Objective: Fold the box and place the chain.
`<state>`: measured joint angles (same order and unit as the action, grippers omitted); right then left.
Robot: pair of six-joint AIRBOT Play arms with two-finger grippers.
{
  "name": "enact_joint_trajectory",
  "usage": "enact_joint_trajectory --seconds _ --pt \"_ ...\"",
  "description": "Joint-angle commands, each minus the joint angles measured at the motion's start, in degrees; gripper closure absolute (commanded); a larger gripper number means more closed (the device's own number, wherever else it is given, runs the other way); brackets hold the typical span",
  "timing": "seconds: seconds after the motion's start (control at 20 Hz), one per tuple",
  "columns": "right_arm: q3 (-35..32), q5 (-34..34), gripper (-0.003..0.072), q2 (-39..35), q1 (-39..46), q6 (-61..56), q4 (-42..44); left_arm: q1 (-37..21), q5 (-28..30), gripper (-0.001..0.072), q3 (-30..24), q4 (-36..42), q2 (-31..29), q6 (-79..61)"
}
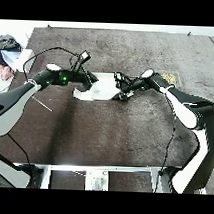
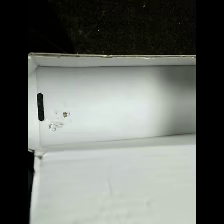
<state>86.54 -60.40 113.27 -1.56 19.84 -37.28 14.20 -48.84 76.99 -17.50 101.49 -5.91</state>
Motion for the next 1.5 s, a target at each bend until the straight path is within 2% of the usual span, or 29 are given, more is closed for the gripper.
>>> enact_joint_trajectory --seconds 0.0,0.3,0.5,1.0,1.3,1.45 --pt "0.0 0.0 0.0149 0.0 0.0 0.1 0.0 0.0 2.4 0.07 0.1 -0.4 0.5 1.4" --pt "0.0 0.0 0.0149 0.0 0.0 0.1 0.0 0.1 5.9 0.0701 0.1 -3.3 0.8 5.2" --pt "0.0 0.0 0.0149 0.0 0.0 0.1 0.0 0.1 6.2 0.07 0.1 -3.3 3.3 6.1" --pt "0.0 0.0 0.0149 0.0 0.0 0.1 0.0 1.9 9.3 0.0701 0.1 -7.0 3.3 6.3" --pt "0.0 0.0 0.0149 0.0 0.0 0.1 0.0 1.6 8.8 0.07 0.5 -7.0 3.0 6.3" --pt "0.0 0.0 0.0149 0.0 0.0 0.1 0.0 0.6 7.4 0.0701 1.8 -7.0 0.9 4.9"
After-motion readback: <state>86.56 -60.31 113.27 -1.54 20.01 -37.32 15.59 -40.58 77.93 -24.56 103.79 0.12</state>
